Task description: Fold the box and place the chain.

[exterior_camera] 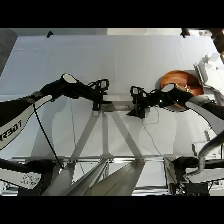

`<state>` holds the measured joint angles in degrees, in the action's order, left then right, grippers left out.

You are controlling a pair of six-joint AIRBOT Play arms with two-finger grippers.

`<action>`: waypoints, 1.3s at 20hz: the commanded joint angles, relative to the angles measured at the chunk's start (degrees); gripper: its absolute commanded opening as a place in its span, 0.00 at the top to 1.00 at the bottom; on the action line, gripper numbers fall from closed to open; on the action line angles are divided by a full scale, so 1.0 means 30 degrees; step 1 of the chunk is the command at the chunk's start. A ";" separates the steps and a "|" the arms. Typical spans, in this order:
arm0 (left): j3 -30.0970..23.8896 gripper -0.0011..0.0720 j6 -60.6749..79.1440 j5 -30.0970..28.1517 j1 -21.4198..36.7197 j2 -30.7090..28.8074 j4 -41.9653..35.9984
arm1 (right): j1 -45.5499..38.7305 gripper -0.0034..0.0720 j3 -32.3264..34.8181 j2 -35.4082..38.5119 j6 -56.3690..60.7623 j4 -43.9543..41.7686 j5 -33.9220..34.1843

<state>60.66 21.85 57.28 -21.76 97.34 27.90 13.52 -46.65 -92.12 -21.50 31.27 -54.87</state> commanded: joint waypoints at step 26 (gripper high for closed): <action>0.0000 0.68 -0.5676 0.3738 0.2856 -0.4233 1.0112 | 0.0015 0.42 -0.0007 -0.0007 0.0000 0.0000 -0.0007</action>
<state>60.62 10.00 65.54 -14.15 87.22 49.76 13.58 -46.63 -92.18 -21.45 31.24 -54.89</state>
